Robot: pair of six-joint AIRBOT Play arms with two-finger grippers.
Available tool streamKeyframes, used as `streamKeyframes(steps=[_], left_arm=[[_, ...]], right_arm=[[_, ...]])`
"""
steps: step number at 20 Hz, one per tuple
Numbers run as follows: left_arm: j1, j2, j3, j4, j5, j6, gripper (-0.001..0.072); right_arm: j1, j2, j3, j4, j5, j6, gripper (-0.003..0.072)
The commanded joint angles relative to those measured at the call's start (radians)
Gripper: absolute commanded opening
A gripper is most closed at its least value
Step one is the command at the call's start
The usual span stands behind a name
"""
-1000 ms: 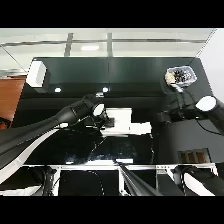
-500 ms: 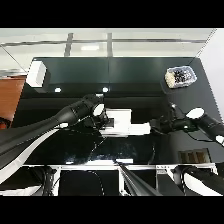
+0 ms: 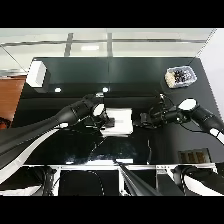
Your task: Fold the box and place the chain.
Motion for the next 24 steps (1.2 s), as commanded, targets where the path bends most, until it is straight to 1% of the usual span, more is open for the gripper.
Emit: streamKeyframes(steps=[1,4,6,9,10,11,16,21,22,24], left_arm=[[0.001,0.0,0.001,0.001,0.003,0.0,0.0026],[0.001,0.0,0.001,0.001,0.003,0.001,0.0026],[0.001,0.0,0.001,0.001,0.003,0.0,0.0026],[0.001,0.0,0.001,0.0,0.003,0.0,0.0026],[0.001,0.0,0.001,0.0,0.003,0.0,0.0026],[0.001,0.0,0.001,0.0,0.003,0.001,0.0026],[0.001,0.0,0.001,0.0,0.003,0.0,0.0026],[0.001,0.0,0.001,0.0,0.003,0.0,0.0026],[0.001,0.0,0.001,0.0,0.003,0.0,0.0026],[0.001,0.0,0.001,0.0,0.002,0.001,0.0026]], right_arm=[[0.013,-0.002,0.026,0.013,0.04,-0.006,0.0539],[0.049,-0.002,0.041,0.012,0.031,-0.005,0.0538],[0.094,-0.002,0.047,0.01,-0.006,0.005,0.0401],[0.161,-0.002,0.049,-0.046,-0.078,0.101,0.04],[0.181,-0.002,0.049,-0.078,-0.094,0.131,0.0331],[0.198,-0.002,0.05,-0.1,-0.105,0.152,0.0304],[0.27,-0.002,0.056,-0.2,-0.158,0.264,0.0303],[0.285,-0.002,0.116,-0.35,-0.137,0.394,0.0303],[0.294,-0.002,0.125,-0.371,-0.138,0.423,0.0303],[0.341,-0.006,0.151,-0.459,-0.139,0.491,0.0303]])
